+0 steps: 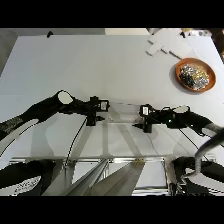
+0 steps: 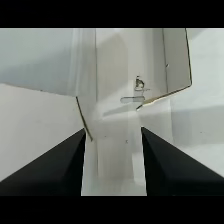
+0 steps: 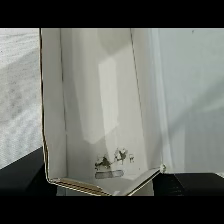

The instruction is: Fold the box and place the chain.

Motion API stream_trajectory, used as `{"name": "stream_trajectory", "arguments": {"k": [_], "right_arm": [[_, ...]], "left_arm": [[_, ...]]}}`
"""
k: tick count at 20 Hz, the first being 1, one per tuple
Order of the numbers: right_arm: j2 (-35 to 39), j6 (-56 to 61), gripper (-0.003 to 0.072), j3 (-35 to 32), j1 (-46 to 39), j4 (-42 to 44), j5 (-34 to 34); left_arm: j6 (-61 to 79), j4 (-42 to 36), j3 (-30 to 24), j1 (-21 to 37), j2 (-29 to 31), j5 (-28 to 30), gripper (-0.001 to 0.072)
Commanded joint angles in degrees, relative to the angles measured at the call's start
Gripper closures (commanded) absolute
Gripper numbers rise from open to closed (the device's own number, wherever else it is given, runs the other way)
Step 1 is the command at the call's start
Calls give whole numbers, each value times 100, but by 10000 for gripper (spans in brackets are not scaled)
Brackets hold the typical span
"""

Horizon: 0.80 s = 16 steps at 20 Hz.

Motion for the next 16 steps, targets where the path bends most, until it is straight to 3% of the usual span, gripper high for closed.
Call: {"name": "stream_trajectory", "arguments": {"k": [1,2,4,12,16], "right_arm": [[4,0,390,0,4,0,2],[4,0,390,0,4,0,2],[4,0,390,0,4,0,2],[4,2,390,0,4,0,2],[4,0,390,0,4,0,2]], "left_arm": [[120,-184,7,-120,-39,-55,321],[192,-229,7,-160,-42,-52,338],[262,-378,7,-225,-70,-70,453],[264,-772,37,-315,-98,162,456],[262,-933,37,-509,-98,570,459]]}}
